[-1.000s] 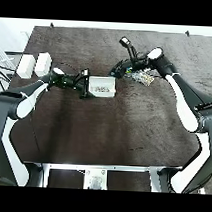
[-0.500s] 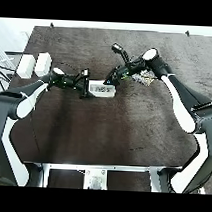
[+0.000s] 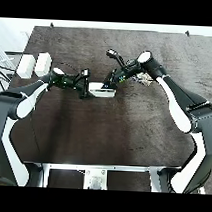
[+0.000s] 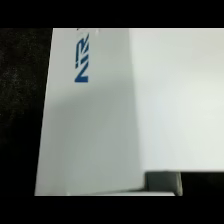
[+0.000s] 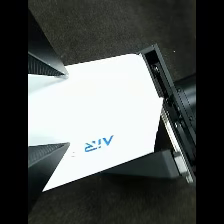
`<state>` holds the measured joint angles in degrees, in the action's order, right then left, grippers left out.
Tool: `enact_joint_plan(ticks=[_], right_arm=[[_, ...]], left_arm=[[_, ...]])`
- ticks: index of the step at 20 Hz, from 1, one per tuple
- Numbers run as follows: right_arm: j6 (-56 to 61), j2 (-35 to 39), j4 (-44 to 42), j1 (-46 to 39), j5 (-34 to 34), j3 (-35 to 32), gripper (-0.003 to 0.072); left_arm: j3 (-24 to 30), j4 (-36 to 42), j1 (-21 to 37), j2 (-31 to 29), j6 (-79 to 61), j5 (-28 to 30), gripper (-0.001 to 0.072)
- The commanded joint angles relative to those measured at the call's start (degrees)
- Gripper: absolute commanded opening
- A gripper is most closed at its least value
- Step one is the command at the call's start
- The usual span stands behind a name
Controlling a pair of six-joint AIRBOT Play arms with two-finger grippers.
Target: Fold the box and place the chain.
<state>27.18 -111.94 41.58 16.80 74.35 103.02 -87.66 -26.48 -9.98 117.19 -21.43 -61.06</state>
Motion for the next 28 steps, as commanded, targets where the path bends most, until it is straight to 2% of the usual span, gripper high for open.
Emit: enact_joint_plan(ticks=[1, 12, 14, 21, 22, 23, 28], right_arm=[[-0.90, -0.37, 0.46, 0.59, -1.29, 0.00, 0.0498], [-2.43, -1.18, 0.59, 0.68, -4.98, 0.00, 0.0488], [-2.99, -1.18, 0.44, 0.68, -5.38, 0.00, 0.0419], [-4.70, -1.09, -2.93, 0.52, -5.31, 0.20, 0.0418], [-5.46, -0.98, -3.30, 0.50, -5.33, 0.20, 0.0412], [-5.38, -0.98, -3.23, 0.50, -5.31, 0.37, 0.0369], [-5.38, -0.98, -1.29, 0.48, -5.40, 0.37, 0.0367]], left_arm=[[0.02, -0.02, 0.02, -0.02, -0.02, 0.04, 0.0628], [0.02, -0.02, 0.02, -0.02, 0.00, 0.02, 0.0628], [0.02, -0.02, 0.02, -0.02, -0.02, 0.02, 0.0628], [0.02, -0.02, 0.02, -0.02, -0.02, 0.02, 0.0628], [0.02, 0.00, 0.02, -0.02, -0.02, 0.02, 0.0627], [0.02, -0.02, 0.02, -0.02, 0.00, 0.02, 0.0627], [0.02, -0.02, 0.02, -0.04, -0.02, 0.02, 0.0628]])
